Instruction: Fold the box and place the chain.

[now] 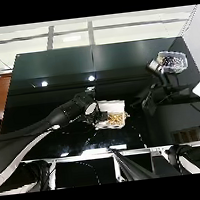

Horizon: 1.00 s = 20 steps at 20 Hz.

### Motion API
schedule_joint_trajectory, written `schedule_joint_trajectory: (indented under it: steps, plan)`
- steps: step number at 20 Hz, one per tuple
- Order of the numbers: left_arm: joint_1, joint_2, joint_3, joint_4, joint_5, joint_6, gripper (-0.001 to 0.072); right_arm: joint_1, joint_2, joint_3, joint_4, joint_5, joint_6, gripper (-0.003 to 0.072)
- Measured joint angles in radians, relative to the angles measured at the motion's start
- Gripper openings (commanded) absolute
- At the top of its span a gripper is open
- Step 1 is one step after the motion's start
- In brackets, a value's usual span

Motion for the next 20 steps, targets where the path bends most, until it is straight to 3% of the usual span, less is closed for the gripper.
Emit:
schedule_joint_trajectory:
  steps: [7,13,20]
  plan:
    - [0.000,0.000,0.000,0.000,0.000,0.000,0.0031,0.092,-0.059,-0.251,0.009,-0.226,-0.455,0.0566]
    - [0.000,0.000,0.000,0.000,0.000,0.000,0.0032,0.113,-0.213,-0.251,0.166,-0.332,-0.736,0.0565]
    - [0.000,0.000,0.000,0.000,0.000,0.000,0.0031,0.135,-0.326,-0.216,0.213,-0.356,-0.819,0.0545]
